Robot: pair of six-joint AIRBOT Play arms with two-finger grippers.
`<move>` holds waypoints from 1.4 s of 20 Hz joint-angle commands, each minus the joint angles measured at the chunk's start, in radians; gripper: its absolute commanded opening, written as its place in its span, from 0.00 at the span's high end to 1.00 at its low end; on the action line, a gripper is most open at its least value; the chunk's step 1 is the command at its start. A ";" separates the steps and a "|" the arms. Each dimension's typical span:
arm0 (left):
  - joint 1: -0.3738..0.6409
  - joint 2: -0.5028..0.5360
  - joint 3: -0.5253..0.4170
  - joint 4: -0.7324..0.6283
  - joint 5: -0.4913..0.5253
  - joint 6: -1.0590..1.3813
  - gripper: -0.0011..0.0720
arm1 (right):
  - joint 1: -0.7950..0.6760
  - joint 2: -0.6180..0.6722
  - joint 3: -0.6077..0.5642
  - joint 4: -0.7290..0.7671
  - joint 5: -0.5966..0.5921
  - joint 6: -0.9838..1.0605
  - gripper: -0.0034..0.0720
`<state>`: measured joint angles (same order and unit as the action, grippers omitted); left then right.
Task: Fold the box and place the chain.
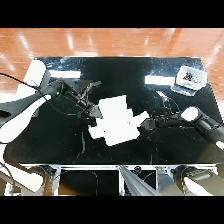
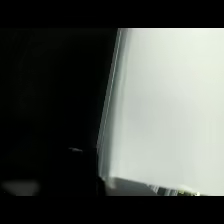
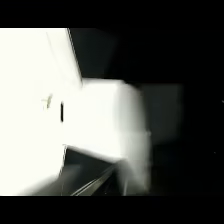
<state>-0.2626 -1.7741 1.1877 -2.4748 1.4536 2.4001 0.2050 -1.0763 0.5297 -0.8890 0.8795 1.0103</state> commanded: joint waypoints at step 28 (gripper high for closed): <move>-0.281 0.405 -0.330 0.174 -0.626 0.592 0.96 | -0.193 0.311 0.344 -0.240 0.196 0.012 0.01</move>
<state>-0.5423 -1.4063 0.9245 -2.2967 0.9646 2.9379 0.0113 -0.7670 0.8722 -1.1206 1.1248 1.0264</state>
